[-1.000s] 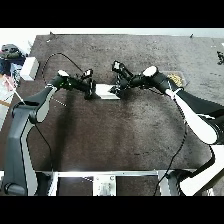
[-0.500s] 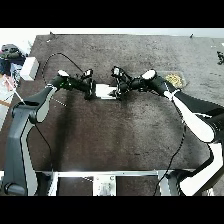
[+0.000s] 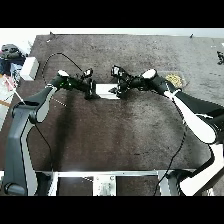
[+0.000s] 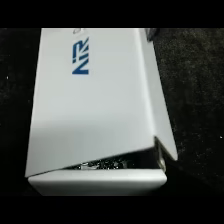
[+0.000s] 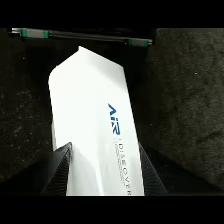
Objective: Fold the box and place the chain.
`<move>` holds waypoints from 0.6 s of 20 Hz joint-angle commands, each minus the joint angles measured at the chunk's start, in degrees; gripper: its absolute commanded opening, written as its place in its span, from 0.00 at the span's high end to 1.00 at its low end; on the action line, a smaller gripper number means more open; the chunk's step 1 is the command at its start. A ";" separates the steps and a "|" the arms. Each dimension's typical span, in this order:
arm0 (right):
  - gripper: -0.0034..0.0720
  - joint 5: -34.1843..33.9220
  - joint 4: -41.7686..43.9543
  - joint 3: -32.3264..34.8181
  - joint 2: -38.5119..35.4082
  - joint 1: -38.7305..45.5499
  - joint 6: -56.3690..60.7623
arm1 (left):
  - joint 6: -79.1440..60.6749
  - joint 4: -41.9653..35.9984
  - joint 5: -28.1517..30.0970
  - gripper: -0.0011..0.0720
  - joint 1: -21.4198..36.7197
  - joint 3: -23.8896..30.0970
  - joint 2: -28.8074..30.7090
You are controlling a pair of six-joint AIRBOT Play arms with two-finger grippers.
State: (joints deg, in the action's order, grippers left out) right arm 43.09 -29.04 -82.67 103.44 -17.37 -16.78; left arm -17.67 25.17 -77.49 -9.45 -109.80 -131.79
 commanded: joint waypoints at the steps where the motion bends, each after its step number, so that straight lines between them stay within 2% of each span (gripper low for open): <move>1: 0.47 -0.50 -0.07 -0.68 -0.63 0.07 -0.17 | -0.17 0.07 -0.04 0.53 -0.02 -0.02 0.02; 2: 0.50 -0.50 -0.04 -0.81 -0.70 0.07 -0.17 | -0.17 0.07 -0.04 0.53 -0.02 -0.02 0.02; 6: 0.51 -0.42 -0.09 -0.81 -0.68 0.07 -0.13 | -0.17 0.07 -0.04 0.53 -0.02 -0.02 0.02; 8: 0.66 -0.44 -0.09 -0.81 -0.42 0.07 -0.11 | -0.17 0.07 -0.04 0.53 -0.02 -0.02 0.02; 12: 0.66 0.79 -0.11 -0.81 -0.09 0.07 0.09 | -0.17 0.07 -0.04 0.53 -0.02 -0.02 0.02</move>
State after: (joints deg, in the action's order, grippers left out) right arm 42.98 -29.12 -83.42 103.18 -17.32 -16.88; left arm -17.80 25.21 -77.49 -9.45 -109.80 -131.79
